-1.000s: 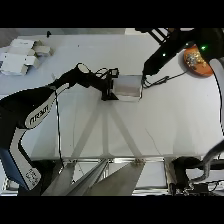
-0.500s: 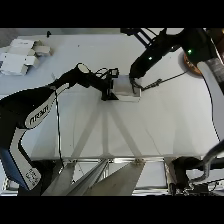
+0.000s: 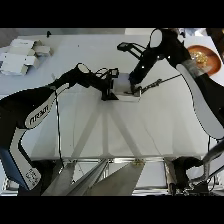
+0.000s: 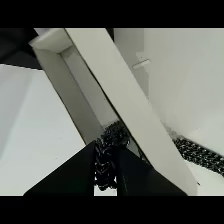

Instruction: Fold the box and place the chain.

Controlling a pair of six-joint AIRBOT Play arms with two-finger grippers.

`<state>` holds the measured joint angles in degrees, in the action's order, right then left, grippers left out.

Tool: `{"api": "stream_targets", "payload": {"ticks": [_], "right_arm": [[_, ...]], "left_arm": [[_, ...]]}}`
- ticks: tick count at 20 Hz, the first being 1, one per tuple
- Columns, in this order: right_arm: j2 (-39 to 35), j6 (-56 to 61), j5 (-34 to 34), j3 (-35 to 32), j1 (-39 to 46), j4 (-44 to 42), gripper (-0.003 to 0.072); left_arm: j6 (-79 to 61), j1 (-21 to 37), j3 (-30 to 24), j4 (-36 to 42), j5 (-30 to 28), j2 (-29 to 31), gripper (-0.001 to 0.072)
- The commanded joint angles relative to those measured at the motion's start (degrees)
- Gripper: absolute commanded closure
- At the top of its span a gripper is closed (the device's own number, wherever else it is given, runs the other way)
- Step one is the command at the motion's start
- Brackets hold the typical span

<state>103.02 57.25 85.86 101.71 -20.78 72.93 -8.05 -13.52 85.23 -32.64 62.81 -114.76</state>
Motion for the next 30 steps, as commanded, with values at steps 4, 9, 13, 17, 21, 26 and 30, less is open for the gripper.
{"api": "stream_targets", "payload": {"ticks": [4, 9, 13, 17, 21, 26, 30], "right_arm": [[2.0, 2.3, 2.4, 0.0, 0.0, 0.0, 0.0485], [-1.1, 1.6, 3.1, 0.2, 0.2, -0.1, 0.049], [-11.6, 1.3, -3.2, 0.2, 4.2, 0.4, 0.0492], [-21.3, 1.5, -4.0, 0.2, 12.2, 0.4, 0.052], [-22.4, 4.2, 0.6, -2.0, 20.2, 0.3, 0.0509], [-22.0, 5.1, -11.0, -20.1, 23.9, 0.5, 0.0498], [-15.9, 8.0, -20.3, -25.5, 23.9, 0.3, 0.0147]], "left_arm": [[0.0, 0.0, 0.0, 0.0, 0.0, 0.0, 0.0332], [0.0, 0.0, 0.0, 0.0, 0.0, 0.0, 0.0332], [0.0, 0.0, 0.0, 0.0, 0.0, 0.0, 0.0332], [0.0, 0.0, 0.0, 0.0, 0.0, 0.0, 0.0332], [0.0, 0.0, 0.0, 0.0, 0.0, 0.0, 0.0332], [0.0, 0.0, 0.0, 0.0, 0.0, 0.0, 0.0332], [0.0, 0.0, 0.0, 0.0, 0.0, 0.0, 0.0332]]}}
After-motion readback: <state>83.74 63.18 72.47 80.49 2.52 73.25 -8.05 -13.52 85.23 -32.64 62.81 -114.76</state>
